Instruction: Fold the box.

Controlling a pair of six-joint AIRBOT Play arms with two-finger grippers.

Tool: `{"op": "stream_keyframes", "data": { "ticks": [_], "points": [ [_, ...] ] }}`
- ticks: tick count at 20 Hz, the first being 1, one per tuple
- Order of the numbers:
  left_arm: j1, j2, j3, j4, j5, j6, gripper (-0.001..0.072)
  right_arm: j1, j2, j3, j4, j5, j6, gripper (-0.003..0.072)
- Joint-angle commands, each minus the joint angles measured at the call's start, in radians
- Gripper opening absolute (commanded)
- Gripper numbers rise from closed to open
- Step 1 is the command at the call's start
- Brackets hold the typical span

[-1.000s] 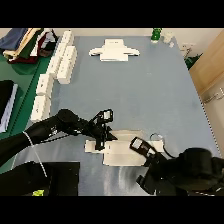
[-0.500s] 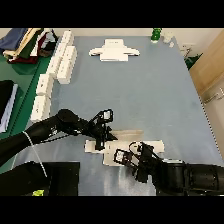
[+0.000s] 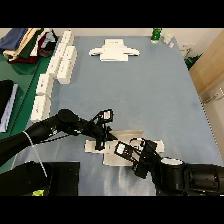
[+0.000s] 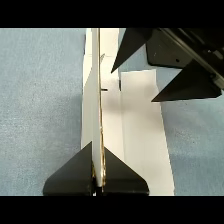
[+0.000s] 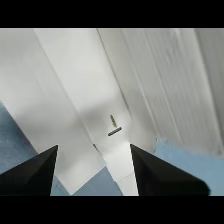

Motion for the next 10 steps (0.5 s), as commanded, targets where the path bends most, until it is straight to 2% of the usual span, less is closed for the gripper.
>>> {"op": "stream_keyframes", "data": {
  "ticks": [1,10],
  "points": [
    [0.000,-0.001,0.001,0.000,0.000,0.000,0.0014,0.019,0.002,0.003,0.149,-0.015,-0.090,0.0702],
    [0.000,-0.001,0.001,0.000,0.000,0.000,0.0014,0.048,-0.066,-0.051,-0.092,0.040,0.011,0.0702]
  ]
}}
